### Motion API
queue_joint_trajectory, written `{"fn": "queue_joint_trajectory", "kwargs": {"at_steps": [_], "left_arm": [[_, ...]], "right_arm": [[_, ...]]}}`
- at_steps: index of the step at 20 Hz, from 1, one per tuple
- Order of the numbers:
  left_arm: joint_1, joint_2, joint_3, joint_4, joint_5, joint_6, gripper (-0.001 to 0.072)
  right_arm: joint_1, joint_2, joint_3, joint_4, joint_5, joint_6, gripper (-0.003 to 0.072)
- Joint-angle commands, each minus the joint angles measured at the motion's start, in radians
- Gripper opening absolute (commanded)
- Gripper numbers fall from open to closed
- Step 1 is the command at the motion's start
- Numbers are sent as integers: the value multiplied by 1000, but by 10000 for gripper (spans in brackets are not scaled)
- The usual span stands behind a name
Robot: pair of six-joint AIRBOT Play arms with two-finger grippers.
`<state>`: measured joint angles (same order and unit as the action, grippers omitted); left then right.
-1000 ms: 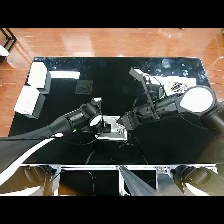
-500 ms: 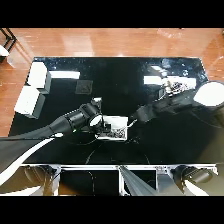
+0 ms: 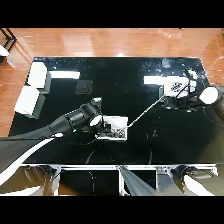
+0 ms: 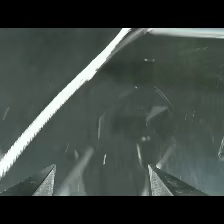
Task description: Fold the box and place the chain.
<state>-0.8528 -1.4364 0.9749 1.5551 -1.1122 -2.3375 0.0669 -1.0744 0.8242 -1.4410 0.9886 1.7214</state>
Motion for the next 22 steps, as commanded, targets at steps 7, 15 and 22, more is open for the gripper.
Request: {"fn": "queue_joint_trajectory", "kwargs": {"at_steps": [7, 15, 22], "left_arm": [[0, 0, 0, 1, 5, 0, 20], [0, 0, 0, 4, 10, 0, 20], [0, 0, 0, 4, 8, 0, 20]], "right_arm": [[-19, -307, 89, 26, -328, 394, 584], [-19, -381, 161, 96, -198, 272, 24], [-19, -79, 209, 99, -55, -46, 22]]}}
